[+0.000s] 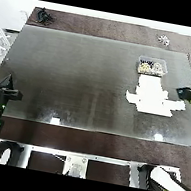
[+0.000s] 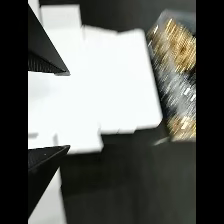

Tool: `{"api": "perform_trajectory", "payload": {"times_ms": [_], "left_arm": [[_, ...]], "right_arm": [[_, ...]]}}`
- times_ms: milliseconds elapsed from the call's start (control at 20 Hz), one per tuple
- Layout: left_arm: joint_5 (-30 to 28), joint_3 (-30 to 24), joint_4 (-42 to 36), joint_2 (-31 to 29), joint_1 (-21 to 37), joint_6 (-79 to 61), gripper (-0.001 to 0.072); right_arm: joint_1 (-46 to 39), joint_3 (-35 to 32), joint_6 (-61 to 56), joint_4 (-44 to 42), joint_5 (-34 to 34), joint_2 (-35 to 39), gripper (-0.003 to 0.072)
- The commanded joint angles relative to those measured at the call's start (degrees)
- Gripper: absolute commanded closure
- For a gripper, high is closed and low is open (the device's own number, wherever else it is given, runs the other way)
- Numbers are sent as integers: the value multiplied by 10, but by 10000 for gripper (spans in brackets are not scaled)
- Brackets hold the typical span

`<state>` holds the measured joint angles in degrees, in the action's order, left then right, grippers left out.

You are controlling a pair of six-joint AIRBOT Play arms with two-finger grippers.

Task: Fold the box and place the chain.

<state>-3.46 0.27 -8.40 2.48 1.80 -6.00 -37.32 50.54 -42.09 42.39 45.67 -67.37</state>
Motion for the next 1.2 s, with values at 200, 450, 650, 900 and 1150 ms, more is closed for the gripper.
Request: {"api": "perform_trajectory", "payload": {"times_ms": [200, 450, 650, 900, 1150], "left_arm": [[0, 0, 0, 0, 0, 0, 688], [0, 0, 0, 0, 0, 0, 688], [0, 0, 0, 0, 0, 0, 688], [0, 0, 0, 0, 0, 0, 688], [0, 0, 0, 0, 0, 0, 688]], "right_arm": [[-134, 289, -84, 172, 309, -177, 159], [-128, 471, -79, 172, 494, -364, 159], [-120, 536, -54, 171, 509, -439, 178], [-103, 536, -25, 160, 509, -464, 179], [-71, 531, -29, 148, 511, -484, 179]]}}
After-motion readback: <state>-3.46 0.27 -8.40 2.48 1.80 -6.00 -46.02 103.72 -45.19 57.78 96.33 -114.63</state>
